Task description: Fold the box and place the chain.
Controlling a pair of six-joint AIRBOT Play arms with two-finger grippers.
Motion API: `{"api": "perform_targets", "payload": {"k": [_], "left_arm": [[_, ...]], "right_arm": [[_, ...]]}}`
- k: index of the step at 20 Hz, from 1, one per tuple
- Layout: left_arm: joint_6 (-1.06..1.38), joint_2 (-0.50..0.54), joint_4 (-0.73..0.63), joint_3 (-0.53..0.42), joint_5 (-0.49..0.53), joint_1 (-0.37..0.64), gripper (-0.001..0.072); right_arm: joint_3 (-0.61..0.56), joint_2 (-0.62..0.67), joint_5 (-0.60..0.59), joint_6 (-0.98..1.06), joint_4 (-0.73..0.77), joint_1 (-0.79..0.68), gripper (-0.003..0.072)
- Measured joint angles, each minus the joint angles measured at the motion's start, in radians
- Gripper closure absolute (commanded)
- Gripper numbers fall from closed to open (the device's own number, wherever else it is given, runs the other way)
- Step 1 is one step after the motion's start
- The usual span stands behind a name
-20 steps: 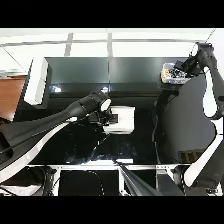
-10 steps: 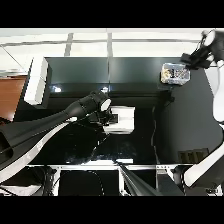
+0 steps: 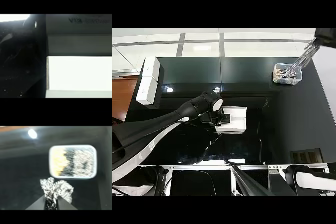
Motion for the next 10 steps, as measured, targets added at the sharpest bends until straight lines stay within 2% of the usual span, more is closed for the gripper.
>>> {"api": "perform_targets", "payload": {"k": [4, 10], "left_arm": [[0.001, 0.0, -0.001, 0.0, 0.001, 0.008, 0.0688], [0.001, 0.0, -0.006, 0.0, 0.002, 0.024, 0.0687]], "right_arm": [[-0.103, 0.207, 0.039, -0.016, 0.022, 0.072, 0.0676], [-0.275, 0.429, 0.198, -0.055, 0.071, 0.208, 0.0675]]}}
